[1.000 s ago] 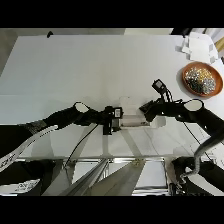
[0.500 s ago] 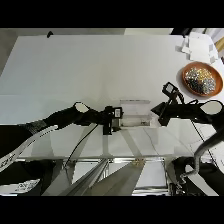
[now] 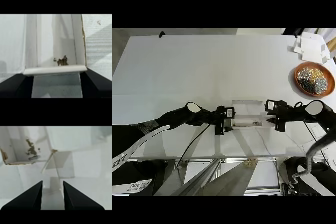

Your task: Fold the box and place the chain.

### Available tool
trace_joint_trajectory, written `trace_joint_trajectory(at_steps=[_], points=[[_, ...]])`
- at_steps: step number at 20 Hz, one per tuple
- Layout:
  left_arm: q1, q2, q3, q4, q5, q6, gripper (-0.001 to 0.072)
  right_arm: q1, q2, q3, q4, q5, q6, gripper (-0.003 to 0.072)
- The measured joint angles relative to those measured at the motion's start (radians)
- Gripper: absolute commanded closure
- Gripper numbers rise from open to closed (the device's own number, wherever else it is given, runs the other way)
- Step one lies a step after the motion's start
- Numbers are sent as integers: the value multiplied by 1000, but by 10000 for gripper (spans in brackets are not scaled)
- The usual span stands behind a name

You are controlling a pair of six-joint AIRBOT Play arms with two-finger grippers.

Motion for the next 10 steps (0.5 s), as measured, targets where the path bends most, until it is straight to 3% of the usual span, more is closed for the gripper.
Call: trace_joint_trajectory(at_steps=[2, 4, 10], points=[[0, 0, 0, 0, 0, 0, 641, 13, -8, 0, -2, 4, -39, 451], [0, 0, 0, 0, 0, 0, 641, 19, -13, 0, 2, 11, -76, 517], [0, 0, 0, 0, 0, 0, 641, 26, -17, 0, 74, 43, -159, 517]])
